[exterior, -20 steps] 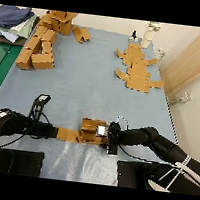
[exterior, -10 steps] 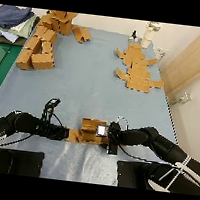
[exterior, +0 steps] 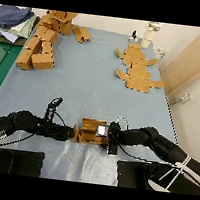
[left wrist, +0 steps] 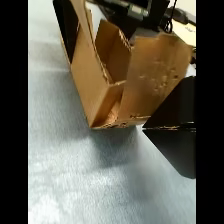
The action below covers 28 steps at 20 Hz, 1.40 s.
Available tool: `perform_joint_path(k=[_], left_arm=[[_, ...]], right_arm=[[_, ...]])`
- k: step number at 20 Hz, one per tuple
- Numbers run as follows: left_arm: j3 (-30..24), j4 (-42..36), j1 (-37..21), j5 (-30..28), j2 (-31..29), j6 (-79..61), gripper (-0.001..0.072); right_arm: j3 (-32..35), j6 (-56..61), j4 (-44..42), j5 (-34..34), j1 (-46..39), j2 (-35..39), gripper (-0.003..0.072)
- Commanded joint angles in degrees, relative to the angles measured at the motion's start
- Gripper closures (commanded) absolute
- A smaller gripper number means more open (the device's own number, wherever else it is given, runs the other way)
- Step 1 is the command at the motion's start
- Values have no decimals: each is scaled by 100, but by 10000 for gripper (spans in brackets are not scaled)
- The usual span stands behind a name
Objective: Fold the box.
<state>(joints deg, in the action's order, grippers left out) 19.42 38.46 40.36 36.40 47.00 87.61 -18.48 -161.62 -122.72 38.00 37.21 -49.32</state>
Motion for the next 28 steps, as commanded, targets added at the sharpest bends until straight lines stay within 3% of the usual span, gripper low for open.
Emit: perform_joint_path(k=[1,2,3,4,22,23,24,28], left_arm=[[66,-271,-4,17,-33,-133,693],[66,-271,-4,22,-33,-118,594],[66,-273,-4,22,-33,-85,333],[66,-269,-4,15,-33,-79,303],[195,-457,-210,271,-26,-385,271],[195,-603,-210,269,-26,-577,222],[195,-660,-210,258,-26,-625,119],[195,-782,-210,258,-22,-625,111]], right_arm=[[-2,2,-2,0,2,0,180],[-2,2,-2,0,2,0,180],[-2,2,-2,0,2,0,180],[0,2,-2,0,2,0,180],[-2,2,-2,0,2,0,180],[-2,2,-4,0,2,0,181],[0,2,-2,-2,2,0,180],[-2,2,-2,0,2,0,180]])
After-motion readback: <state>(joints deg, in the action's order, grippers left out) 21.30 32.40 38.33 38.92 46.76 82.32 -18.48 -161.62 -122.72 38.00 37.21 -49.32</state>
